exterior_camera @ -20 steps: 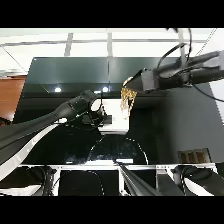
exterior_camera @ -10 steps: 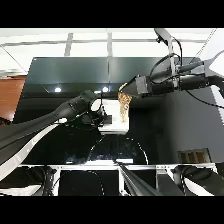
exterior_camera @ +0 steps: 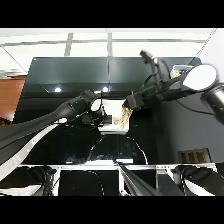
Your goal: Fold the box and place the chain.
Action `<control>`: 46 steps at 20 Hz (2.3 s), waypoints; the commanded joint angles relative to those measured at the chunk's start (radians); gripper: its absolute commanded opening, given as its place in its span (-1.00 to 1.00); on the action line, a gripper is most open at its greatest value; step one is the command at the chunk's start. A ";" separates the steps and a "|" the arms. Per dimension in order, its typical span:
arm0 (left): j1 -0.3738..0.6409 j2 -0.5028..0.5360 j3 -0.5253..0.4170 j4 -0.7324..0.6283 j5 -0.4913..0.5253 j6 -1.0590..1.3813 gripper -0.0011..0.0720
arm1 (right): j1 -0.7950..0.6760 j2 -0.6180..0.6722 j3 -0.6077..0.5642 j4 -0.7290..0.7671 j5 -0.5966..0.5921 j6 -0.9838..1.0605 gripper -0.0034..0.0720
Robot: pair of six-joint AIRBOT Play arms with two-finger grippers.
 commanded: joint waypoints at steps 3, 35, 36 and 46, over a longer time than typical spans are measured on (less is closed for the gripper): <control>0.001 0.000 0.000 0.000 0.000 0.000 -0.90 | 0.093 -0.085 -0.077 -0.055 -0.140 0.044 -0.88; 0.311 0.537 -0.355 0.126 0.030 0.136 0.73 | -0.172 0.070 -0.075 -0.323 0.079 0.038 -0.24; 0.412 0.576 -0.436 -0.050 0.104 0.302 0.73 | -0.172 0.070 -0.075 -0.325 0.069 0.038 -0.24; 0.552 0.587 -0.637 -0.821 0.222 2.273 0.79 | -0.172 0.069 -0.102 -0.320 0.043 0.041 -0.24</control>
